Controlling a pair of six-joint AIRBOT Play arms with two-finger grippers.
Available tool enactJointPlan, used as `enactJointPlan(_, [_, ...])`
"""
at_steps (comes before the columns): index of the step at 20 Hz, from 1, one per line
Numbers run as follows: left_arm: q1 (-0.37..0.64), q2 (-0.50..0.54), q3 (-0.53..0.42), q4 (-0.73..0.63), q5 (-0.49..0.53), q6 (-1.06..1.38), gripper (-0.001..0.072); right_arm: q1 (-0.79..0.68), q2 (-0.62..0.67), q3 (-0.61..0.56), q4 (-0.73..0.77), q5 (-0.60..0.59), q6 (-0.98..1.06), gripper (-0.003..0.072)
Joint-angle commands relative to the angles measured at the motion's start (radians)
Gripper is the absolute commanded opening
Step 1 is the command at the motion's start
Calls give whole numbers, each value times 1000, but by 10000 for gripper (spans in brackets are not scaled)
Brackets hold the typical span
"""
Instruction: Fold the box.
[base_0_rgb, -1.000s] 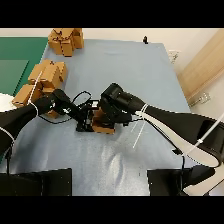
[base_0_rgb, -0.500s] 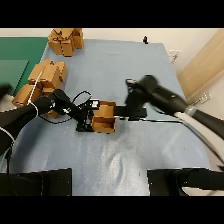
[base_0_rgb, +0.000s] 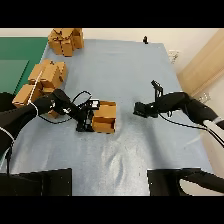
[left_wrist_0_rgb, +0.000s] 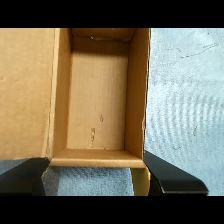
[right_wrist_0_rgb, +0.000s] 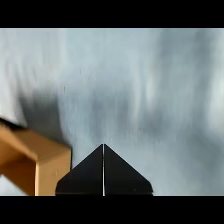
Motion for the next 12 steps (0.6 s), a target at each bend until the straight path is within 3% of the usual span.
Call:
enactJointPlan(1, [0,0,0,1,1,0,13,-13,-177,55,210,161,-193,4])
enactJointPlan(4, [0,0,0,0,2,0,13,100,-329,251,241,-34,-361,3])
enactJointPlan(7, [0,0,0,1,1,0,13,198,-392,394,270,-208,-492,2])
enactJointPlan(9, [0,0,0,1,0,0,13,231,-362,413,269,-299,-577,3])
enactJointPlan(12, [0,0,0,0,-10,-3,14,230,-228,302,262,-270,-670,2])
